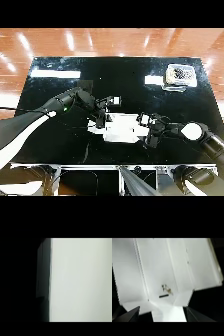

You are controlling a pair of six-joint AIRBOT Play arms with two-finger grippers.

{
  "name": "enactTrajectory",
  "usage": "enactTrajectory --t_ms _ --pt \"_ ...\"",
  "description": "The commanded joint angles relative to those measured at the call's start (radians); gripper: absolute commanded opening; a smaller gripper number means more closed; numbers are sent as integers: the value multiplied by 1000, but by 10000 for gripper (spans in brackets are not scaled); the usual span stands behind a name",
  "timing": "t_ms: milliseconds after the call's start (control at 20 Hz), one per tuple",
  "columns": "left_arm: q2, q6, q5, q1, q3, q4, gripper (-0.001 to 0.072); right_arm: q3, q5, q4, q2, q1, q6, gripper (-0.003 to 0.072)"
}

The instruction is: Fold the box and place the chain.

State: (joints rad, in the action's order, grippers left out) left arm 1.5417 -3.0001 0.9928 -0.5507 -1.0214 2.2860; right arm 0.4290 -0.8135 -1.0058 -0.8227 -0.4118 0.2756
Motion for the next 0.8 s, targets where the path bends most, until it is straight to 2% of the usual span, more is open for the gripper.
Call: enactTrajectory --t_ms 0,100,250,550,750 --pt "0 1 -6 1 0 0 20 1 -109 -164 3 0 141 705" --pt "0 1 -6 1 0 0 20 -5 -173 -110 3 0 140 705" --pt "0 5 -6 1 0 0 20 -43 -152 35 3 -28 96 705" --pt "0 19 -6 1 0 0 20 -68 216 79 -44 -205 95 705" --pt "0 19 -6 1 0 0 20 -68 403 78 -72 -237 95 706"
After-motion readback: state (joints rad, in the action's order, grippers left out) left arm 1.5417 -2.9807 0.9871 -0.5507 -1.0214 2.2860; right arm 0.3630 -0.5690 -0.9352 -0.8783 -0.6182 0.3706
